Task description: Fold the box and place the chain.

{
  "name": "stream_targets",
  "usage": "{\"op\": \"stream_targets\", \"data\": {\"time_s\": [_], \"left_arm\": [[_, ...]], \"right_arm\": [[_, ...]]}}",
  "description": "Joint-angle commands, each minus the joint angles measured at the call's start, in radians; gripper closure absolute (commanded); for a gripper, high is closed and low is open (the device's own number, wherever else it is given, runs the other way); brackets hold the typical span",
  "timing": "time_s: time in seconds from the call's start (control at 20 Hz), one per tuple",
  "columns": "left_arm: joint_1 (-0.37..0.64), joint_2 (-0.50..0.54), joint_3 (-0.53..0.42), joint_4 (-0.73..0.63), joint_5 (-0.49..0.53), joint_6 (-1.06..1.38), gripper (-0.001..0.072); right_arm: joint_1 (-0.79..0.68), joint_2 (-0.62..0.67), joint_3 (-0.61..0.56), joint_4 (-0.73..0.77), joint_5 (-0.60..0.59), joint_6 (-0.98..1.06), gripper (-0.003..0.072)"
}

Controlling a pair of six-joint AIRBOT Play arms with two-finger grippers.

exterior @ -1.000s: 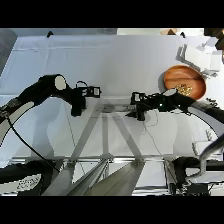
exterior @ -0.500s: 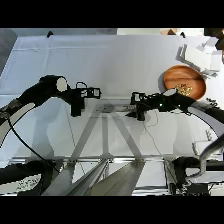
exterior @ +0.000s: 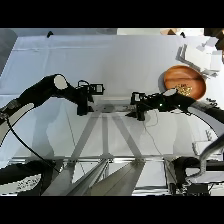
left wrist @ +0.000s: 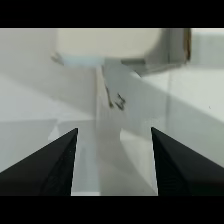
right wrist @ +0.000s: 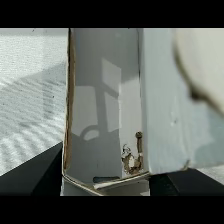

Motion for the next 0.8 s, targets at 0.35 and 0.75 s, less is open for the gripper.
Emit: {"op": "stream_targets", "data": {"time_s": [0.35,0.75], "left_arm": [[0.001,-0.011,-0.011,-0.162,-0.049,0.264,0.0198],[0.016,-0.025,-0.061,-0.195,-0.067,0.323,0.0317]], "right_arm": [[0.0,0.0,0.001,0.0,0.0,0.0,0.0289],[0.0,0.0,0.001,0.0,0.0,0.0,0.0289]]}}
